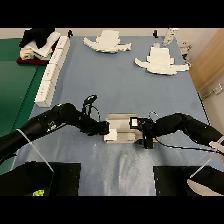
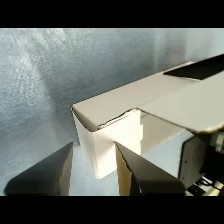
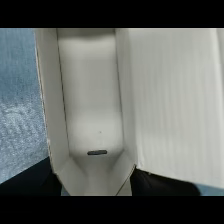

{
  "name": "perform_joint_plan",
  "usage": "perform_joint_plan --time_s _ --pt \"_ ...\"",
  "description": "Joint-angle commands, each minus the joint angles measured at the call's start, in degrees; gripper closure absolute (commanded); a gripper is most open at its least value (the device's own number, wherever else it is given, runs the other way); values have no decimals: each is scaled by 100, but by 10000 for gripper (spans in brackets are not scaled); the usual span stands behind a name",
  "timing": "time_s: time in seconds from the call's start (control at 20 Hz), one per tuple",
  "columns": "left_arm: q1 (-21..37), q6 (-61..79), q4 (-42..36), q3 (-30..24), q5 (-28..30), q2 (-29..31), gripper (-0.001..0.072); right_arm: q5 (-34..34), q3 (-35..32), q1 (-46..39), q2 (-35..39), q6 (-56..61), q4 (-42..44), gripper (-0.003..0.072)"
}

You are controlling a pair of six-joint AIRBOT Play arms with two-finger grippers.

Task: Fold the box.

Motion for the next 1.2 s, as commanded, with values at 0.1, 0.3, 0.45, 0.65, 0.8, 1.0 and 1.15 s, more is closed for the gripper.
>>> perform_joint_plan --time_s 0.1,0.3,0.45,0.65,0.8,1.0,1.15 --pt "-828 -2140 1438 367 39 -269 308 0 4 -2 2 0 2 149" --pt "-1436 -3370 2476 890 -332 -723 309 0 4 -2 2 0 2 150" --pt "-1781 -3910 3040 1381 -916 -1130 309 0 4 -2 2 0 2 150" --pt "-1996 -4225 3283 1731 -1412 -1510 309 0 4 -2 2 0 2 150" --pt "-2081 -4315 3362 1974 -1493 -1714 419 2 4 -2 2 0 2 150" --pt "-2175 -4356 3410 2179 -1814 -1963 419 2 4 -2 2 0 4 149" --pt "-2192 -4459 3543 2177 -2013 -2002 419 2 4 -2 2 0 2 149"
